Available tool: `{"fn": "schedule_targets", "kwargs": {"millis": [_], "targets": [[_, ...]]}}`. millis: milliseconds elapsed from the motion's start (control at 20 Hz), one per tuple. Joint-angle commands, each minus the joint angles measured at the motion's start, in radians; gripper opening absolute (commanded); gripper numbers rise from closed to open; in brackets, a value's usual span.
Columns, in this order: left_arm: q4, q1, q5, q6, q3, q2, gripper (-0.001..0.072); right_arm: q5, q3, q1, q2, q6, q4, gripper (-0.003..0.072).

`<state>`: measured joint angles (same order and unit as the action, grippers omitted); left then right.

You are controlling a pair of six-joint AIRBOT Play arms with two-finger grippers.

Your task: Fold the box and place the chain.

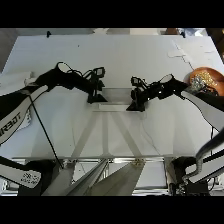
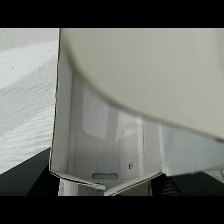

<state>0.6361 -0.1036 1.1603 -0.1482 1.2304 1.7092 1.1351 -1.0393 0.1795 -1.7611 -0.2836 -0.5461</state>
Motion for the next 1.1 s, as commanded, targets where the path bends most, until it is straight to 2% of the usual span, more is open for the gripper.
{"fn": "schedule_targets", "kwargs": {"millis": [0,100,150,200,250,350,500,600,800,900,1050], "targets": [[0.085,0.061,0.013,0.000,0.000,-0.072,0.0566,0.002,-0.001,0.000,0.000,-0.001,0.000,0.0414],[0.150,0.088,0.047,0.043,-0.012,-0.112,0.0561,0.002,-0.001,0.000,0.000,-0.001,0.000,0.0414],[0.172,0.091,0.079,0.062,-0.020,-0.129,0.0457,0.002,-0.001,0.000,0.000,-0.001,0.000,0.0414],[0.193,0.088,0.130,0.070,-0.024,-0.142,0.0191,0.002,-0.001,0.000,0.000,-0.001,0.000,0.0414],[0.198,0.078,0.194,0.058,-0.024,-0.151,0.0026,0.002,-0.001,0.000,0.000,-0.001,0.000,0.0414],[0.185,0.043,0.257,0.060,-0.024,-0.158,0.0007,0.002,-0.001,0.000,0.000,-0.001,0.000,0.0414],[0.142,-0.039,0.220,0.059,-0.024,-0.158,0.0008,0.002,-0.001,0.000,0.000,-0.001,0.000,0.0414],[0.108,-0.090,0.125,0.058,-0.024,-0.158,0.0009,0.002,-0.001,0.000,0.000,-0.001,0.000,0.0414],[-0.012,-0.114,-0.180,0.059,-0.024,-0.156,0.0008,0.002,-0.001,0.000,0.000,-0.001,0.000,0.0414],[-0.030,-0.114,-0.324,0.061,-0.024,-0.140,0.0008,0.002,-0.001,0.000,0.000,-0.001,0.000,0.0414],[-0.066,-0.114,-0.429,0.064,-0.024,-0.080,0.0008,0.002,-0.001,0.000,0.000,-0.001,0.000,0.0414]]}}
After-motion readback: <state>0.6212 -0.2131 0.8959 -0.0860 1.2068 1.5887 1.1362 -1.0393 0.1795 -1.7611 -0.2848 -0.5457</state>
